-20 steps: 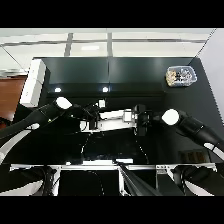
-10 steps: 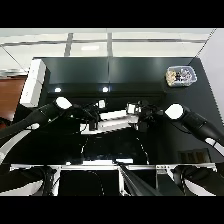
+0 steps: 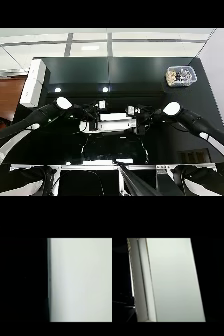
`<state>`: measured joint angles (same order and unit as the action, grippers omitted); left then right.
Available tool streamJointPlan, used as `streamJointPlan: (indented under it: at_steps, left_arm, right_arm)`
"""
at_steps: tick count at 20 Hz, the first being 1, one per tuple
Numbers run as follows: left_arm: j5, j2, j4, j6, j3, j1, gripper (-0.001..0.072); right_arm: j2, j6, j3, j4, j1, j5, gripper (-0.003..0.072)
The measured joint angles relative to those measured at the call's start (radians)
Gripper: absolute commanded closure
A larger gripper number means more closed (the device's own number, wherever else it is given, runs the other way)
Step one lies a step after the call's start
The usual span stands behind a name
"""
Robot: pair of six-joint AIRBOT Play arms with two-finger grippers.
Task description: Fold the box and place the chain.
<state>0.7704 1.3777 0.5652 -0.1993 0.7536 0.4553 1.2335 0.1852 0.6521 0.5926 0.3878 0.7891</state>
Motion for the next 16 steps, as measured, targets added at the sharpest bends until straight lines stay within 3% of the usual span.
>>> streamJointPlan:
  at_steps: [16]
  left_arm:
    - [-0.003, 0.000, -0.001, 0.003, 0.000, 0.000, 0.0683]
  right_arm:
    - [0.115, 0.136, 0.000, -0.059, -0.019, -0.002, -0.0015]
